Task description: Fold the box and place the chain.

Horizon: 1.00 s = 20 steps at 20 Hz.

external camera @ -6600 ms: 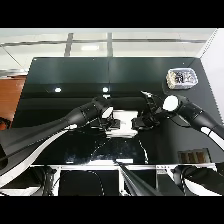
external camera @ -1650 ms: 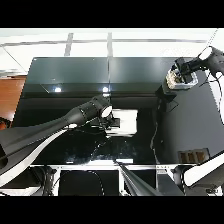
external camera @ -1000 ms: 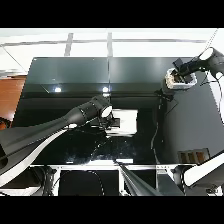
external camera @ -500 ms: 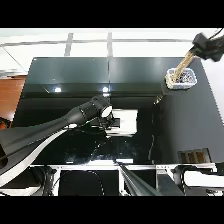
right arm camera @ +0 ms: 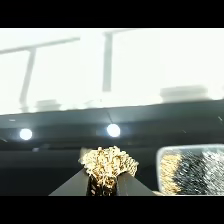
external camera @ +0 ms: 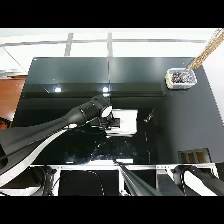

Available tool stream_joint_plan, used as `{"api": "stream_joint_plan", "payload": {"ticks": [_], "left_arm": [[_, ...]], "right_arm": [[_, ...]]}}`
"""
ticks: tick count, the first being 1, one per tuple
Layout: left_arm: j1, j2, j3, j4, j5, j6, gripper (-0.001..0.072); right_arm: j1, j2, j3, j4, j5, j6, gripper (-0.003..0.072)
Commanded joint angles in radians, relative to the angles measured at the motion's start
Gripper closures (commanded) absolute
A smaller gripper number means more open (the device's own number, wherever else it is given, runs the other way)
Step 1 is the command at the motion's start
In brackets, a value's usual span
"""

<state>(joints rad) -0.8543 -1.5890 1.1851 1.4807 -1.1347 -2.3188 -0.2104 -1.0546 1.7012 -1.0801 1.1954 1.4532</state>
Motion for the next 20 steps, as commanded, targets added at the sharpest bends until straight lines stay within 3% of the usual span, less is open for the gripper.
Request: {"api": "stream_joint_plan", "payload": {"ticks": [1,6,9,12,20], "left_arm": [[0.001,0.001,0.001,0.002,0.0,0.0,0.0682],[0.001,0.001,0.001,0.002,0.0,0.0,0.0682],[0.001,0.001,0.001,0.002,0.0,0.0,0.0682],[0.001,0.001,0.001,0.002,0.0,0.0,0.0682],[0.001,0.001,0.001,0.002,0.0,0.0,0.0682]], "right_arm": [[0.0,0.093,0.001,0.141,0.053,-0.06,0.0672],[0.011,0.135,0.001,0.386,0.166,-0.112,0.0672],[0.072,0.135,-0.016,0.414,0.263,-0.127,0.0672],[0.172,0.135,-0.105,0.415,0.342,-0.128,0.0671],[0.382,0.133,-0.415,0.417,0.207,-0.148,0.0671]]}}
